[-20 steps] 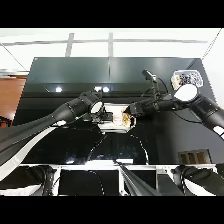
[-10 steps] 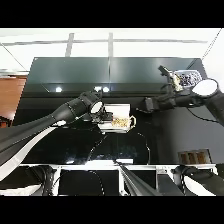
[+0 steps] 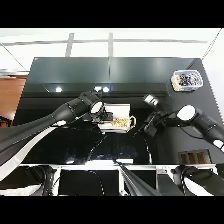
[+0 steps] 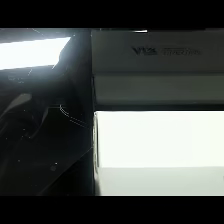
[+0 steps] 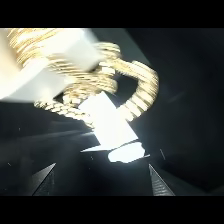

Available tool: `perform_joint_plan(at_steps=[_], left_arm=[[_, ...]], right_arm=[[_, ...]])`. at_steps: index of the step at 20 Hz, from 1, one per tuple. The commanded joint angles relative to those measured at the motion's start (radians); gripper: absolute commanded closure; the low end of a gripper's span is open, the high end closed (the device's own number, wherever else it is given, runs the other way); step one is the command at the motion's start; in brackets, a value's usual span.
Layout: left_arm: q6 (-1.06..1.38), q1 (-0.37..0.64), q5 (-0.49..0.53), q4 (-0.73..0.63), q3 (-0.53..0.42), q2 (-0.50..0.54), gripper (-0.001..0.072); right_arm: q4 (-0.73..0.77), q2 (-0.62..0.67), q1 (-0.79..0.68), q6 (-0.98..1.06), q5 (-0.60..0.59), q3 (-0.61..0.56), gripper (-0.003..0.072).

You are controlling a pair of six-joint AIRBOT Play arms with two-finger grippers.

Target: Fold the box and place the chain.

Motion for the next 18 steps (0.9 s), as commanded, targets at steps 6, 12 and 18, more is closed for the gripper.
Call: perform_joint_plan(at_steps=[6,12,18], left_arm=[[0.0,0.0,0.001,0.0,0.0,0.0,0.0682],[0.0,0.0,0.0,0.0,0.0,0.0,0.0682],[0.0,0.0,0.0,0.0,0.0,0.0,0.0682]], right_arm=[[0.332,-0.123,0.073,-0.778,-0.155,-0.011,-0.0019],[0.327,-0.17,0.073,-0.83,-0.167,0.016,-0.002],[0.327,-0.209,0.073,-0.83,-0.165,0.032,-0.002]])
